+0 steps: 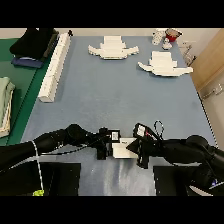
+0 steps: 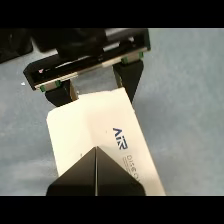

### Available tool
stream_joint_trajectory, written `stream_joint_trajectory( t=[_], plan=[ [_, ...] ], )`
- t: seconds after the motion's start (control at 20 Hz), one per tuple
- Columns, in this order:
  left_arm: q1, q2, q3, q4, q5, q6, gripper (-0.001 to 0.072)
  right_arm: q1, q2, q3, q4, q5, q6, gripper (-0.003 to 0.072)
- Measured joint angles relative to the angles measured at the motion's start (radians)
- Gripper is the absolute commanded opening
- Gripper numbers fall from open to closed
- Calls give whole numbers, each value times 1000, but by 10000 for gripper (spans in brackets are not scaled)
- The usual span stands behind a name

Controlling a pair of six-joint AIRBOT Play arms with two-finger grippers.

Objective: Fold the box.

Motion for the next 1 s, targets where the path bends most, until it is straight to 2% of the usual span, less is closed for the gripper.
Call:
stream_joint_trajectory(
  t=[0.1,0.25,0.5,0.55,0.65,0.8,0.95,1.0],
  plan=[
    [0,0,0,0,0,0,413,43,5,16,-69,31,11,177],
    [0,0,0,0,0,0,413,76,-1,59,-150,23,45,176],
    [0,0,0,0,0,0,413,91,-76,177,-352,-109,192,177],
    [0,0,0,0,0,0,413,93,-86,193,-387,-121,208,203],
    [0,0,0,0,0,0,413,94,-99,212,-435,-130,221,454],
    [0,0,0,0,0,0,413,95,-108,225,-439,-143,208,469],
    [0,0,0,0,0,0,413,95,-119,229,-382,-167,160,472],
    [0,0,0,0,0,0,413,96,-125,228,-360,-175,145,580]
  ],
)
